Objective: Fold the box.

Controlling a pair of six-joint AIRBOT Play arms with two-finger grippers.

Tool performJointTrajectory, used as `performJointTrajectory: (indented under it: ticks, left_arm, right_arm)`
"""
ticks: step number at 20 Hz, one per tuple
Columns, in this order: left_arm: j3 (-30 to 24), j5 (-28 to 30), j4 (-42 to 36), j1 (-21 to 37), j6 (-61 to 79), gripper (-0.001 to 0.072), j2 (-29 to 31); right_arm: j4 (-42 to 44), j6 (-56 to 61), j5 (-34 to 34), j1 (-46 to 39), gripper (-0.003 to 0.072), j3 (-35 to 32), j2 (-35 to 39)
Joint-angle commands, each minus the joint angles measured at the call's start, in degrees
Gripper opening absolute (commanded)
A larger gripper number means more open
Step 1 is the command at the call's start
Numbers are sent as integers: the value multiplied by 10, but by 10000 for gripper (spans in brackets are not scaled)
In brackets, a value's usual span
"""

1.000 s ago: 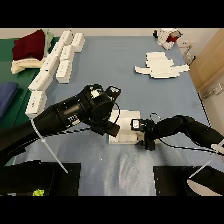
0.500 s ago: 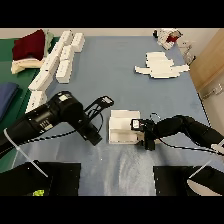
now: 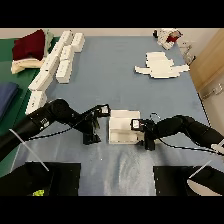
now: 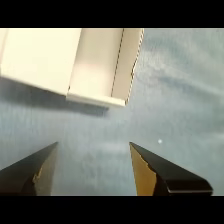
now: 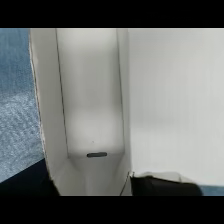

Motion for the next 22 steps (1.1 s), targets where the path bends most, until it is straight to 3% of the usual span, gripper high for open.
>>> performJointTrajectory:
  ticks: [1, 6, 13, 22]
  left_arm:
    - [-27, 61, -99, 9, 179, 702, -44]
    - [-29, 68, -103, 9, 231, 702, -92]
    - [-43, 79, -188, 8, 320, 702, -96]
    - [-93, 168, -275, -23, 360, 702, -95]
  right_arm:
    - [0, 0, 0, 0, 557, 0, 0]
    - [0, 0, 0, 0, 557, 0, 0]
    - [0, 0, 0, 0, 557, 0, 0]
    - [0, 0, 0, 0, 557, 0, 0]
